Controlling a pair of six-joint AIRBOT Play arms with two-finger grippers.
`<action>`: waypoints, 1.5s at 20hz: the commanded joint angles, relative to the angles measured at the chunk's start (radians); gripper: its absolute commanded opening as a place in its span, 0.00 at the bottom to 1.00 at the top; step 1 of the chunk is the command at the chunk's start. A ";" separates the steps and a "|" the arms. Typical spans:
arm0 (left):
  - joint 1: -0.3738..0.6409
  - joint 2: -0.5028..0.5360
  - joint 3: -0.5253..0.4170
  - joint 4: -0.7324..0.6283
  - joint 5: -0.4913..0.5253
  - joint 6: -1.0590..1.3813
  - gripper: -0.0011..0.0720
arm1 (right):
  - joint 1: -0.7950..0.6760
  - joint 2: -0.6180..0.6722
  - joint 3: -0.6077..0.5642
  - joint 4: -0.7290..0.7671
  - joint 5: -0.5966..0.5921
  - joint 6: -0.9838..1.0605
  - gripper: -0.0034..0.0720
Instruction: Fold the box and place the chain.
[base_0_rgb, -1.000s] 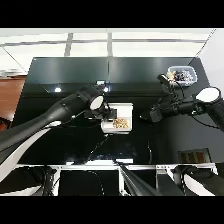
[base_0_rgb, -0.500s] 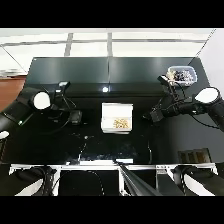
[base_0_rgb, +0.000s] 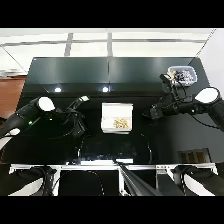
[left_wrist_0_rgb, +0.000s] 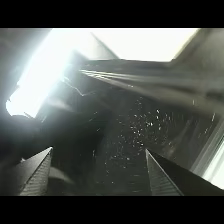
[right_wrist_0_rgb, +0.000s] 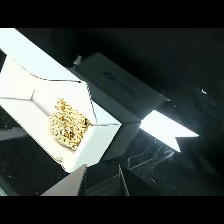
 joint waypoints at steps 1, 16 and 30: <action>-0.018 -0.021 -0.003 0.003 0.060 0.445 1.00 | 0.000 0.000 0.000 0.000 -0.003 0.033 0.37; -0.073 -0.157 0.028 -0.311 0.214 0.732 0.99 | 0.019 0.000 0.000 0.003 -0.009 0.036 0.37; -0.160 -0.187 0.029 -0.367 0.322 0.772 0.99 | 0.023 0.000 0.000 0.003 -0.027 0.036 0.37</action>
